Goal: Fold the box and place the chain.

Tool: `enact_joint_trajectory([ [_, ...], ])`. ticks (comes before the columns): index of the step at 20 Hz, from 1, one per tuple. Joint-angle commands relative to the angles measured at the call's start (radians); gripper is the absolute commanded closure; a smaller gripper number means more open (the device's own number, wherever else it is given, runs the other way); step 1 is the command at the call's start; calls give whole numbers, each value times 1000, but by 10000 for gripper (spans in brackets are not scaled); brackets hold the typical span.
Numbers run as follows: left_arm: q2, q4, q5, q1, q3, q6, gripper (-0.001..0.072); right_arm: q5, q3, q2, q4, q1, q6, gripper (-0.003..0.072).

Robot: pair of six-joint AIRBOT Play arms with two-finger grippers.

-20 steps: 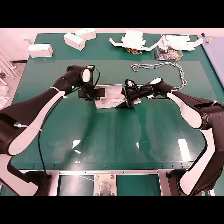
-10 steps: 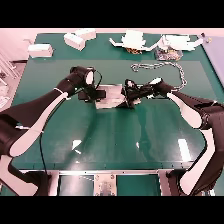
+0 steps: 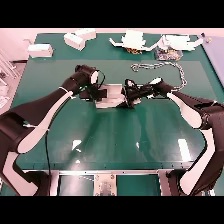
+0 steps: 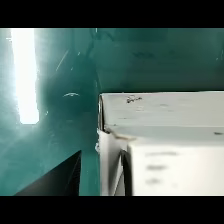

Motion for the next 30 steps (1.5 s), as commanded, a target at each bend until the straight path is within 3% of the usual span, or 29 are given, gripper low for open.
enact_joint_trajectory([
  [1, -18, 26, -17, -10, 24, -8, 392, 2, 0, 0, -1, 0, -1, 106],
  [6, -43, 34, -14, -18, 34, -11, 395, 2, 0, 0, -1, 0, -1, 106],
  [8, -45, 41, -13, -18, 34, -11, 522, 2, 0, 0, -1, 0, -1, 106],
  [9, -45, 45, -13, -18, 34, -11, 552, 2, 0, 0, -1, 0, -1, 106],
  [13, -54, 52, -7, -18, 34, -7, 564, 2, 0, 0, -1, 0, -1, 106],
  [14, -58, 52, -7, -18, 34, -3, 682, 2, 0, 0, -1, 0, -1, 106],
  [25, -63, 52, -5, -19, 35, 7, 687, 2, 0, 0, -1, 0, -1, 106],
  [26, -63, 52, -10, -19, 42, 8, 523, 2, 0, 0, -1, 0, -1, 106],
  [27, -63, 52, -18, -19, 52, 13, 266, 2, 0, 0, -1, 0, -1, 106],
  [28, -63, 52, -29, -19, 64, 33, 201, 2, 0, 0, -1, 0, -1, 106],
  [30, -63, 50, -53, -14, 83, 39, 201, 2, 0, 0, -1, 0, -1, 106],
])
